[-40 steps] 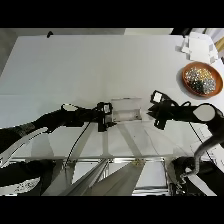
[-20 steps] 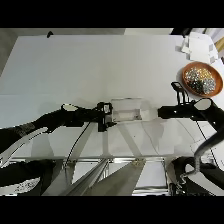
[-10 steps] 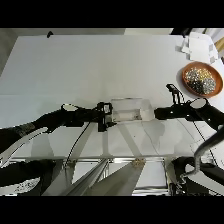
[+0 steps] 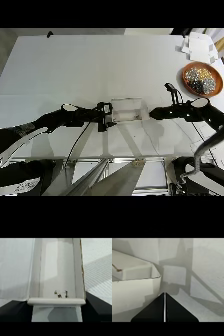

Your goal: Fold the box and place the chain.

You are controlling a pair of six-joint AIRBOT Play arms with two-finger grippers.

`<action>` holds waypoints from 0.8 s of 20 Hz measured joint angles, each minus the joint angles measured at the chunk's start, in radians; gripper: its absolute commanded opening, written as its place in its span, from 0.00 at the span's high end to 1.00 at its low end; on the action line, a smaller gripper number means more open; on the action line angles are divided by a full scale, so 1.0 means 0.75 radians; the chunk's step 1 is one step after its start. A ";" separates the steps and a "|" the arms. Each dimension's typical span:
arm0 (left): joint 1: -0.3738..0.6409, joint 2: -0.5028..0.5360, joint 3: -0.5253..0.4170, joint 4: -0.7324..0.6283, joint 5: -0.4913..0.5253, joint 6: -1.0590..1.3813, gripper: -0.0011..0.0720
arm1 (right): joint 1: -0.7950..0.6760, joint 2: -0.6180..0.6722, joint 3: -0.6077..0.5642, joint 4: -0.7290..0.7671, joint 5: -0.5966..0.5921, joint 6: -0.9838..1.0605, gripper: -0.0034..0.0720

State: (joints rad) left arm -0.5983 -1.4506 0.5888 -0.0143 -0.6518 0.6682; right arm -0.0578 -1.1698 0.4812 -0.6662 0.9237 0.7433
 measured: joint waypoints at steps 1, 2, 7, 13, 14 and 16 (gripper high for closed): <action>-0.001 0.000 0.000 0.000 0.001 0.000 0.70 | 0.000 0.019 0.000 0.006 0.009 -0.007 0.78; -0.001 0.000 0.000 0.000 0.001 0.000 0.70 | 0.000 0.038 0.000 0.015 0.018 -0.011 0.68; -0.001 0.000 0.000 0.000 0.000 0.000 0.70 | 0.041 0.081 0.000 0.051 0.074 -0.023 0.60; -0.001 0.000 0.000 0.000 0.001 0.000 0.70 | 0.070 0.112 0.001 0.065 0.101 -0.025 0.56; -0.001 0.000 0.000 0.000 0.001 0.000 0.70 | 0.071 0.121 0.004 0.065 0.104 -0.025 0.56; -0.001 0.000 0.000 0.000 0.000 0.000 0.70 | 0.074 0.132 0.007 0.070 0.112 -0.025 0.56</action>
State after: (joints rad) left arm -0.5987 -1.4506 0.5888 -0.0143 -0.6518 0.6682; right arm -0.0025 -1.0710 0.4862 -0.6140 1.0077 0.7246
